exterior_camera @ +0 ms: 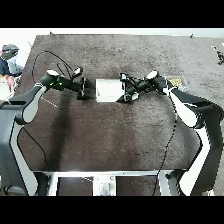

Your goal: Fold the box and place the chain.

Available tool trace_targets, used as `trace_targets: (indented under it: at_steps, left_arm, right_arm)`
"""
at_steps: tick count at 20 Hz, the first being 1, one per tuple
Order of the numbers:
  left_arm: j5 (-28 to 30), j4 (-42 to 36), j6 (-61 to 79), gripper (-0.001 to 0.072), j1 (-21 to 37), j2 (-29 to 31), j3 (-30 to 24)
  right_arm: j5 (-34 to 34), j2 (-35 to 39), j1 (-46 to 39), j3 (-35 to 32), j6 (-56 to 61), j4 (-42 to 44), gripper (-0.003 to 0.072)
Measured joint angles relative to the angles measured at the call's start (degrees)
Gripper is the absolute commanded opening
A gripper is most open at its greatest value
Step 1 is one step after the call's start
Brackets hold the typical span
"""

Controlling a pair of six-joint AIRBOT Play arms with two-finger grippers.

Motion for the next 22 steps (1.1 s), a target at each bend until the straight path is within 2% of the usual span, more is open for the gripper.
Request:
trace_targets:
  at_steps: [22]
  left_arm:
    - [4.0, 3.1, -0.3, 0.0682, -3.0, -0.7, 2.4]
  right_arm:
    - [-0.1, 0.0, 0.0, 0.0, 0.0, 0.0, 0.0476]
